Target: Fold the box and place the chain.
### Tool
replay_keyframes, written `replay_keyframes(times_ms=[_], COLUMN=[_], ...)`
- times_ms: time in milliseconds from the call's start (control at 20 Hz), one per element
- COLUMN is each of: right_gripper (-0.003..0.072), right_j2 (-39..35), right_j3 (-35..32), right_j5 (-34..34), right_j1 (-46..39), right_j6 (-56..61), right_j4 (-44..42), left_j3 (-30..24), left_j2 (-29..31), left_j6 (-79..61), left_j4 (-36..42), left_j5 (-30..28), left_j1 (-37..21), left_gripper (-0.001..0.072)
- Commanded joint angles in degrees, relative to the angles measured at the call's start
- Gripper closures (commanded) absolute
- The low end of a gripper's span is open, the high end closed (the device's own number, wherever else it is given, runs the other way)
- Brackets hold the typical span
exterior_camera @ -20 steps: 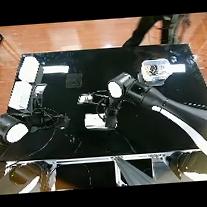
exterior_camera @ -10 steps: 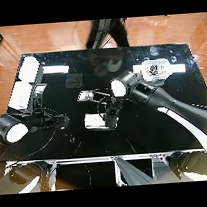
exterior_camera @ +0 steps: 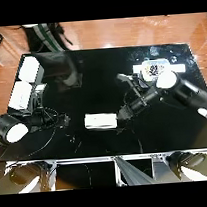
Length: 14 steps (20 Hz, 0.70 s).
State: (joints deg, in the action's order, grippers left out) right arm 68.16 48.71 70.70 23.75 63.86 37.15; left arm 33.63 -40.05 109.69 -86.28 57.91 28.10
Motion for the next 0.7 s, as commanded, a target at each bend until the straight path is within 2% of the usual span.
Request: replay_keyframes(times_ms=[0, 150, 650], right_gripper=[0.0664, 0.0664, 0.0664], right_j2=[-2.2, 0.6, 2.8], right_j3=[-11.9, -11.9, -11.9], right_j5=[-15.6, -21.2, -20.3], right_j1=[-1.2, 4.9, 7.6], right_j6=[-5.0, -5.0, -4.2], right_j4=[-26.5, -27.1, -22.1], left_j3=[0.0, 0.0, 0.0], left_j2=[0.0, 0.0, 0.0], left_j6=[0.0, 0.0, 0.0], left_j4=[0.0, 0.0, 0.5], left_j5=[-0.5, -0.5, -0.4], left_j1=[0.0, 0.0, 0.0], left_gripper=[0.0076, 0.0077, 0.0077])
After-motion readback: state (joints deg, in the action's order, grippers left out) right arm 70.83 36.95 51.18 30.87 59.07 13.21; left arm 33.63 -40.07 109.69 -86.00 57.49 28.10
